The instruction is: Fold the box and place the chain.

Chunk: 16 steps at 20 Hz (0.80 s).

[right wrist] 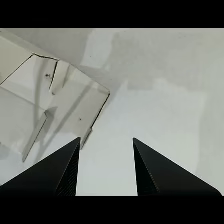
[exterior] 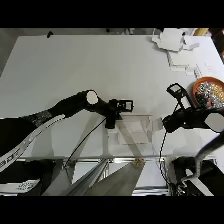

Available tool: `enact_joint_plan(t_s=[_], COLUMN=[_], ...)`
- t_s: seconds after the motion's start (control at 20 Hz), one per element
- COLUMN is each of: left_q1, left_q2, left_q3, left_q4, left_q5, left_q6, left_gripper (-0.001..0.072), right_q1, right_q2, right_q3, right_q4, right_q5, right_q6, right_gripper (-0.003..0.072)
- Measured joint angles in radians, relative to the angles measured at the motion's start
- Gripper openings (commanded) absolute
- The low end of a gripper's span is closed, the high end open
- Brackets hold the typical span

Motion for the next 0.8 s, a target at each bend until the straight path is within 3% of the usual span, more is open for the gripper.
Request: enact_joint_plan(t_s=[0.6,0.8], left_q1=[0.0,0.0], left_q2=[0.0,0.0], left_q3=[0.0,0.0], left_q4=[0.0,0.0], left_q5=[-0.006,-0.006], left_q6=[-0.001,-0.001], left_gripper=[0.001,0.001], right_q1=[0.0,0.0], right_q2=[0.0,0.0], right_q3=[0.0,0.0], right_q4=[0.038,0.189], right_q5=[0.003,0.011], right_q6=[-0.068,-0.258], right_gripper=[0.0356,0.022])
